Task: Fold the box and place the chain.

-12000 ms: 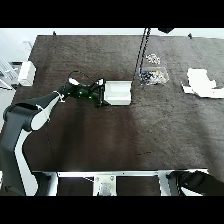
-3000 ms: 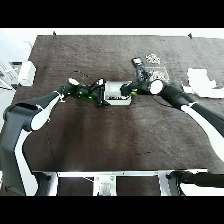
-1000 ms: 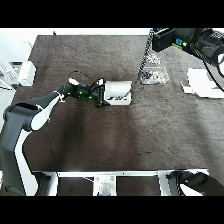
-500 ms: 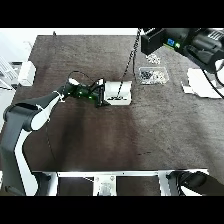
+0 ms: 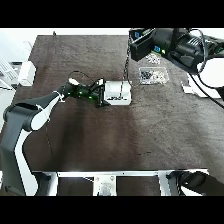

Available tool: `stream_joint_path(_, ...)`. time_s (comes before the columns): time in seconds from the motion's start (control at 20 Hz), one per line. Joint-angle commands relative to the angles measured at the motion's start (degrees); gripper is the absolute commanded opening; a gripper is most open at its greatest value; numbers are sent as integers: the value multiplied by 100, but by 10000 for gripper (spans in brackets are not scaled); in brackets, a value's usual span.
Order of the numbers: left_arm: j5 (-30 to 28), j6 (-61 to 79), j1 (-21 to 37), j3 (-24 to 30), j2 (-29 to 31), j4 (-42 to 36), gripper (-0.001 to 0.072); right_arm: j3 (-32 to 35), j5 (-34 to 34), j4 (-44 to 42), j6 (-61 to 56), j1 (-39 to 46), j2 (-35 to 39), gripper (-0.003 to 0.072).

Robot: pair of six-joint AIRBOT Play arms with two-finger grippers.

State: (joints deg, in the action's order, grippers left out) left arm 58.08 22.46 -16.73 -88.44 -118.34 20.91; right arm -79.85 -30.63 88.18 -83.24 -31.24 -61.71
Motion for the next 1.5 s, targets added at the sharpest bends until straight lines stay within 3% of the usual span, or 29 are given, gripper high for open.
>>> stream_joint_path(0.0,-2,2,2,-2,2,2,289,144,-9,-20,-76,-83,-33,10)
stream_joint_path(0.4,0,0,2,-2,2,2,289,557,-24,-28,-549,-81,-391,11)
stream_joint_path(1.1,2,0,2,-2,2,2,289,1261,273,-52,-1128,-72,-2433,19)
stream_joint_path(1.2,2,0,2,-2,2,2,289,1318,236,-50,-1128,35,-2461,393)
stream_joint_path(1.25,2,0,2,-2,2,2,289,1316,179,-50,-1128,136,-2439,444)
stream_joint_path(1.45,2,0,2,-2,2,2,289,1318,-208,-46,-1102,748,-2188,444)
